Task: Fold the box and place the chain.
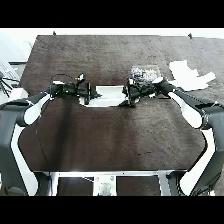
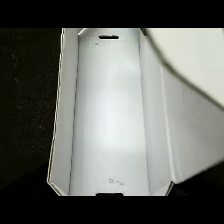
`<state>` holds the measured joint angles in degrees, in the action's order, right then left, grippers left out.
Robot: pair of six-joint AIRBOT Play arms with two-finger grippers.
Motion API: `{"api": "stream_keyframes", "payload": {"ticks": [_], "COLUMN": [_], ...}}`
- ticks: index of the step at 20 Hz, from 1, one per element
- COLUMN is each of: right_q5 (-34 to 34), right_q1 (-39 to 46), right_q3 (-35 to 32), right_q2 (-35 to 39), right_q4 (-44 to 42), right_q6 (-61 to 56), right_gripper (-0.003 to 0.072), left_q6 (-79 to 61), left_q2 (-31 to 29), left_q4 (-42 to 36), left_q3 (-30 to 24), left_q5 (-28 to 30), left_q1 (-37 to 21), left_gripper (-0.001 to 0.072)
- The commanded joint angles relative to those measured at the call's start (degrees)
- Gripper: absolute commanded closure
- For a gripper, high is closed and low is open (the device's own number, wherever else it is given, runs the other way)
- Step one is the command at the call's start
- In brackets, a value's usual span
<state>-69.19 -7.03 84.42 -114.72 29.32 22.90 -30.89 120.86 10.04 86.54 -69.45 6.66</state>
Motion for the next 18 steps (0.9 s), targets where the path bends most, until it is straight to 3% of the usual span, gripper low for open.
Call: {"api": "stream_keyframes", "payload": {"ticks": [1,12,18], "right_q5": [-1.38,-1.90,-4.39], "right_q1": [-0.09,0.50,1.05], "right_q3": [0.83,0.96,4.39], "right_q2": [-0.72,-1.70,-4.28], "right_q4": [-0.79,-3.85,-3.74], "right_q6": [0.13,0.15,-1.16], "right_gripper": [0.0066,0.0066,0.0067], "left_q6": [0.00,0.00,0.00], "left_q2": [-0.02,-0.02,-0.02], "left_q4": [0.02,0.00,0.00], "left_q3": [-0.02,-0.02,-0.02], "left_q5": [-0.02,-0.02,-0.02], "left_q1": [-0.04,-0.04,-0.04], "left_gripper": [0.0687,0.0687,0.0687]}}
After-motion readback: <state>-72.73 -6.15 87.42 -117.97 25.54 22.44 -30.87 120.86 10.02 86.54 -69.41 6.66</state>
